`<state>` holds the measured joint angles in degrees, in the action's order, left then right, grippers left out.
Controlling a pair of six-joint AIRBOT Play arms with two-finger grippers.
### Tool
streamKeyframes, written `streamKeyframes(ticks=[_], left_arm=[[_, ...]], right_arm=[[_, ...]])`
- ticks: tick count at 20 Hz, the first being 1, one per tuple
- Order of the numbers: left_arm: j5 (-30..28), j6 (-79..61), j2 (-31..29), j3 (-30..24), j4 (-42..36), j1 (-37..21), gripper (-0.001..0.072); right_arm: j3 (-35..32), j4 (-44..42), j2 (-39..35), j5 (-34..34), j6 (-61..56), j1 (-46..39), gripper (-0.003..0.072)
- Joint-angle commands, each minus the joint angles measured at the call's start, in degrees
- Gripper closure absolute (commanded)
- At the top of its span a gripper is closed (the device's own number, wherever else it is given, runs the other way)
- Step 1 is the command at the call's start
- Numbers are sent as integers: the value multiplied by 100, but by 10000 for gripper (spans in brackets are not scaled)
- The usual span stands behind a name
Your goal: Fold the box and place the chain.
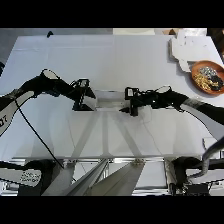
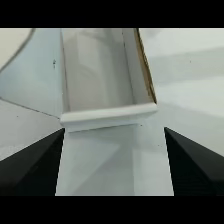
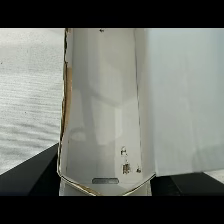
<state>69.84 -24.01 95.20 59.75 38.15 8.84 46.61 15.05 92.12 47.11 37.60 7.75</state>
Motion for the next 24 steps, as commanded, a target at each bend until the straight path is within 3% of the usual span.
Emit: streamKeyframes(ticks=[1, 24], left_arm=[[-212, -9, 4, -4, -129, 31, -1], [-789, 136, 402, -35, -678, 372, 1]], right_arm=[[0, -2, 2, 4, -2, 2, 211], [0, -2, 2, 4, -2, 2, 211]])
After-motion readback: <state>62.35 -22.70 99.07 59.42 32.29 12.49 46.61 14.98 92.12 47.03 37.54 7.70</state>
